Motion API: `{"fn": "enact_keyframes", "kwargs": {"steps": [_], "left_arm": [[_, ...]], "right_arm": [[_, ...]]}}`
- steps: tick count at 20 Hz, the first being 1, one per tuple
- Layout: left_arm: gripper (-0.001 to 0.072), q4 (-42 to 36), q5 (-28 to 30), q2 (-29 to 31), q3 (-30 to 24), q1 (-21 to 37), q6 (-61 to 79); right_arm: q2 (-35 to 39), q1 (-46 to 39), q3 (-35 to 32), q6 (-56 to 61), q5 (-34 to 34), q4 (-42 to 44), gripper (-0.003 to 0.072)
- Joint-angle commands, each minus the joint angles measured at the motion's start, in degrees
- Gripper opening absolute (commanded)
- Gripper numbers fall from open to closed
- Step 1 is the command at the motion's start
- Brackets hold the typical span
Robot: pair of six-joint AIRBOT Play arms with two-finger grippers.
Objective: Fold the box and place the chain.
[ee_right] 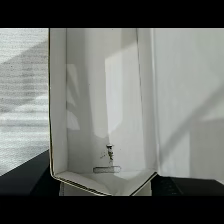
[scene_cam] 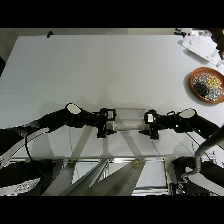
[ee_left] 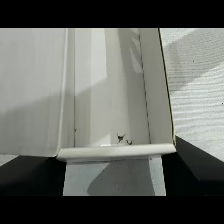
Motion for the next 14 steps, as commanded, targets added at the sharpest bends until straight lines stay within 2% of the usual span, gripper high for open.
{"fn": "enact_keyframes", "kwargs": {"steps": [1, 14], "left_arm": [[0.0279, 0.1, 0.1, 0.0, 0.0, 0.0, -0.1], [0.0279, 0.1, 0.2, 0.0, 0.0, 0.0, 0.0]], "right_arm": [[0.0, 0.0, 0.0, 0.0, -0.1, 0.0, 0.0438], [0.0, 0.0, 0.0, 0.2, 3.5, 1.5, 0.0440]]}}
